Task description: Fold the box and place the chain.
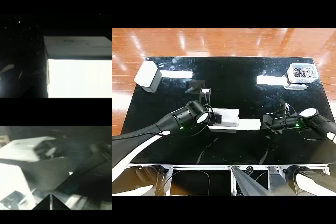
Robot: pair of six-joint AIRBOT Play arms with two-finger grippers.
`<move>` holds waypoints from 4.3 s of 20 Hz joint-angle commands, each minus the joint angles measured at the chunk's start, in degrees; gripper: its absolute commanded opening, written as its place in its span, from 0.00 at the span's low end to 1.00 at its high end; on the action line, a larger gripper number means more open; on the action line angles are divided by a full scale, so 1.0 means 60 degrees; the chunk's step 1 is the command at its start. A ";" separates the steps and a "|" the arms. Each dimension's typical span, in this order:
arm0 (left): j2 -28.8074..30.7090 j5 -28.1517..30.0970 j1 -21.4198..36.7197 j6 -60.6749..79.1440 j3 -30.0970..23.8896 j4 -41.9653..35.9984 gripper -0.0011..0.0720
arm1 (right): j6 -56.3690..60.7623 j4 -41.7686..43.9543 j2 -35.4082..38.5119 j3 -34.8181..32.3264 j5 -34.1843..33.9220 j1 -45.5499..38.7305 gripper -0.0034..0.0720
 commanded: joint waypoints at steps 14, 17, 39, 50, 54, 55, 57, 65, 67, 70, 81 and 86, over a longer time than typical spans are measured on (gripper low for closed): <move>-0.0007 0.0018 0.0000 -0.0011 -0.0004 0.0000 0.04 | -0.0244 0.1829 -0.0036 0.1450 0.0532 0.2087 0.81; -0.0007 0.0018 0.0000 -0.0011 -0.0004 -0.0004 0.04 | 0.0433 0.1166 -0.0036 0.1945 0.0240 0.2823 0.81; -0.0007 0.0029 0.0000 -0.0011 -0.0004 0.0004 0.04 | 1.1020 -1.0102 -0.0776 0.4495 -0.0984 0.8196 0.78; -0.0007 0.0026 0.0000 -0.0011 -0.0004 0.0007 0.04 | 1.0987 -1.0109 -0.1515 0.4765 -0.0918 0.8149 0.77; -0.0007 0.0026 0.0000 -0.0011 -0.0004 0.0007 0.04 | 1.0867 -1.0127 -0.1676 0.4765 -0.0860 0.8145 0.77; -0.0007 0.0026 0.0000 -0.0011 -0.0004 0.0007 0.04 | 1.0870 -1.0138 -0.1690 0.4765 -0.0903 0.8145 0.76; -0.0007 0.0026 0.0000 -0.0011 -0.0004 0.0007 0.04 | 1.0830 -1.0127 -0.1741 0.4765 -0.0929 0.8149 0.60; -0.0007 0.0026 0.0000 -0.0011 -0.0004 0.0007 0.04 | 1.0677 -1.0069 -0.1876 0.4765 -0.0896 0.8000 0.60; -0.0007 0.0026 0.0000 -0.0011 -0.0004 0.0011 0.04 | 1.0655 -1.0051 -0.1891 0.4765 -0.0903 0.7989 0.60; -0.0007 0.0029 0.0000 -0.0011 -0.0004 0.0036 0.04 | 1.0622 -1.0043 -0.1953 0.4765 -0.0929 0.7989 0.60; -0.0007 0.0029 0.0000 -0.0011 -0.0004 0.0040 0.04 | 0.9628 -0.9449 -0.2087 0.4845 -0.0962 0.7985 0.09; -0.0007 0.0026 0.0000 -0.0011 -0.0004 0.0040 0.04 | 0.9555 -0.9449 -0.2084 0.5133 -0.0827 0.7981 0.09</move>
